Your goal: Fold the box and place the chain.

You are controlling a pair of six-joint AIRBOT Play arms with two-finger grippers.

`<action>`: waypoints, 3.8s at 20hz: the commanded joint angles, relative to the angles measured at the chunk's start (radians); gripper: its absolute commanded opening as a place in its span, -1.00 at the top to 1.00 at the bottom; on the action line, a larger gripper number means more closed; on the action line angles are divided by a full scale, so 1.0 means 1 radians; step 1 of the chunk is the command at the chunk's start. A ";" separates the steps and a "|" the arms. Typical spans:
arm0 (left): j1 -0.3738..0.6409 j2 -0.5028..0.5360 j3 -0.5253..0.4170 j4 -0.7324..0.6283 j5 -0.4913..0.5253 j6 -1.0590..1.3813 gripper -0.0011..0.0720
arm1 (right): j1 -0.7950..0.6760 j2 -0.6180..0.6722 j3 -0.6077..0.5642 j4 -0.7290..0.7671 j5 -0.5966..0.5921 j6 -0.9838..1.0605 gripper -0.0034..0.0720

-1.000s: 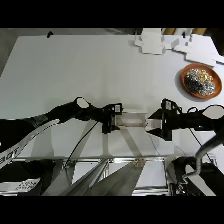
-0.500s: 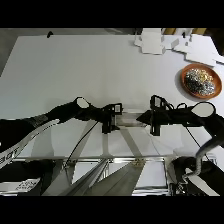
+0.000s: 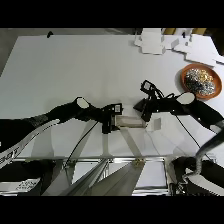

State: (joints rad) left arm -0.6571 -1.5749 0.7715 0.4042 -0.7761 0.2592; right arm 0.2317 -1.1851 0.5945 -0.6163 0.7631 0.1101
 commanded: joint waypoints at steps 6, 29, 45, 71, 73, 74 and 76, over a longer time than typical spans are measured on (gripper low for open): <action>0.001 0.001 0.000 0.000 0.001 0.003 0.39 | -0.053 0.145 0.006 -0.069 0.065 0.072 0.88; 0.001 0.001 0.000 0.000 0.001 0.003 0.39 | -0.084 0.207 -0.144 -0.211 0.217 -0.351 0.46; 0.001 0.001 0.000 0.000 0.001 0.003 0.39 | -0.047 0.143 -0.148 -0.121 0.156 -0.233 -0.20; 0.001 0.001 0.000 0.000 0.001 0.003 0.39 | -0.455 0.120 -0.207 -0.274 0.294 0.932 0.89; 0.001 0.001 0.000 0.000 0.001 0.003 0.39 | -0.455 0.098 -0.222 -0.237 0.277 0.922 0.89; 0.001 0.001 0.000 0.000 0.001 0.003 0.39 | -0.455 0.086 -0.228 -0.212 0.273 0.913 0.89; 0.001 0.001 0.000 0.000 0.001 0.003 0.39 | -0.444 0.084 -0.230 -0.159 0.293 0.869 0.89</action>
State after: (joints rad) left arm -0.6575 -1.5745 0.7719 0.4042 -0.7750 0.2619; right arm -0.2192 -1.0786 0.3767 -0.8558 1.0435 1.0229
